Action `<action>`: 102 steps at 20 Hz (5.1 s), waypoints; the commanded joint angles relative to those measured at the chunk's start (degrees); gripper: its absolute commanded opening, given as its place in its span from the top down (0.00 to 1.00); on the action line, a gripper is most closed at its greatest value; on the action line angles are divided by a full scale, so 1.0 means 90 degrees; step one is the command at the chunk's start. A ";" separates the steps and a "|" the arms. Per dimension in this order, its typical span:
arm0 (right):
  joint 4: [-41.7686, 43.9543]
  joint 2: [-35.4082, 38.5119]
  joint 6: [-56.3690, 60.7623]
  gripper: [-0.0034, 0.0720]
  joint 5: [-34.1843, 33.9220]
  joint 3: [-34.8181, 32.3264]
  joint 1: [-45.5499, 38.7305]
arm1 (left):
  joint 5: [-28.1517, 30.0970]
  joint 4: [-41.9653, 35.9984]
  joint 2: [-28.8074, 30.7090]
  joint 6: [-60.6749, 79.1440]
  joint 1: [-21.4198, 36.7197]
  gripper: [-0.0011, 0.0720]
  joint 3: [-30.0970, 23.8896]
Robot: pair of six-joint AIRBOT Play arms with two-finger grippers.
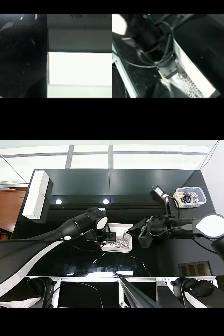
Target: Fold the box and place the chain.
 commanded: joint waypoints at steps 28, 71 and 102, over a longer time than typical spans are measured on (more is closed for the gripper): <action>-0.1294 0.0228 0.0304 0.57 0.1452 0.0109 -0.1717 | -0.0850 0.0175 0.2596 0.3985 0.1358 0.26 -0.0568; -0.1732 0.0228 0.0852 0.57 0.1010 0.0109 -0.1712 | 0.1870 -0.5639 0.1358 1.6050 0.2611 0.01 -0.3215; -0.0818 -0.2659 -0.0505 0.09 -0.1100 0.1178 -0.0702 | 0.2710 -0.5974 0.1299 1.6026 0.2317 0.52 -0.3167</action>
